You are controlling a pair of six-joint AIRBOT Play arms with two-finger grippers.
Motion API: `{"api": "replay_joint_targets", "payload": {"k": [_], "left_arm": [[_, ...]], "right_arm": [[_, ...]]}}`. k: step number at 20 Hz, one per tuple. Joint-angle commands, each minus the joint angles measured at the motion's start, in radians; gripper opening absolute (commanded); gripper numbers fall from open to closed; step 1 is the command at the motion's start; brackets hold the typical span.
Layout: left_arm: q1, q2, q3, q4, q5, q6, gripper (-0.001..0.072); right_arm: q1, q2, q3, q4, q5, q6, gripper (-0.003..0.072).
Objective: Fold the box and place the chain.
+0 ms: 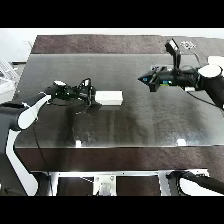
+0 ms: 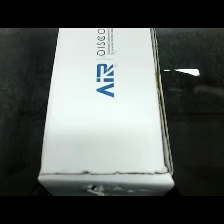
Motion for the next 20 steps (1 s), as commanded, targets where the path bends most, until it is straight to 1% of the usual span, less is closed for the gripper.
{"api": "replay_joint_targets", "payload": {"k": [1,3,7,8,9,10,13,16,18,20], "left_arm": [[0.000,0.001,0.000,-0.021,0.000,0.000,0.0491],[0.000,0.000,0.000,-0.021,0.000,0.000,0.0491],[0.000,0.000,0.000,-0.034,-0.010,0.000,0.0488],[0.000,0.002,0.000,-0.052,-0.002,-0.005,0.0309],[0.002,0.006,0.000,-0.051,-0.005,-0.002,0.0025],[0.007,0.008,0.005,-0.058,-0.007,-0.004,0.0021],[0.017,0.023,0.021,-0.058,-0.008,-0.121,0.0018],[0.046,0.113,0.020,-0.048,0.018,-0.224,0.0016],[0.085,0.194,0.020,-0.021,0.078,-0.303,0.0016],[0.145,0.272,0.020,0.023,0.183,-0.382,0.0016]], "right_arm": [[-0.037,0.054,-0.148,-0.006,-0.070,0.036,0.0016],[-0.036,0.054,-0.171,-0.006,-0.092,0.036,0.0016],[-0.036,0.054,-0.171,-0.005,-0.091,0.037,0.0016],[-0.036,0.054,-0.171,-0.006,-0.091,0.040,0.0016],[-0.036,0.054,-0.171,-0.006,-0.091,0.040,0.0016],[-0.036,0.054,-0.171,-0.005,-0.091,0.040,0.0016],[-0.036,0.054,-0.171,-0.006,-0.091,0.056,0.0016],[-0.036,0.054,-0.171,-0.006,-0.091,0.074,0.0016],[-0.036,0.054,-0.171,-0.005,-0.090,0.074,0.0016],[-0.036,0.054,-0.171,-0.005,-0.090,0.089,0.0016]]}}
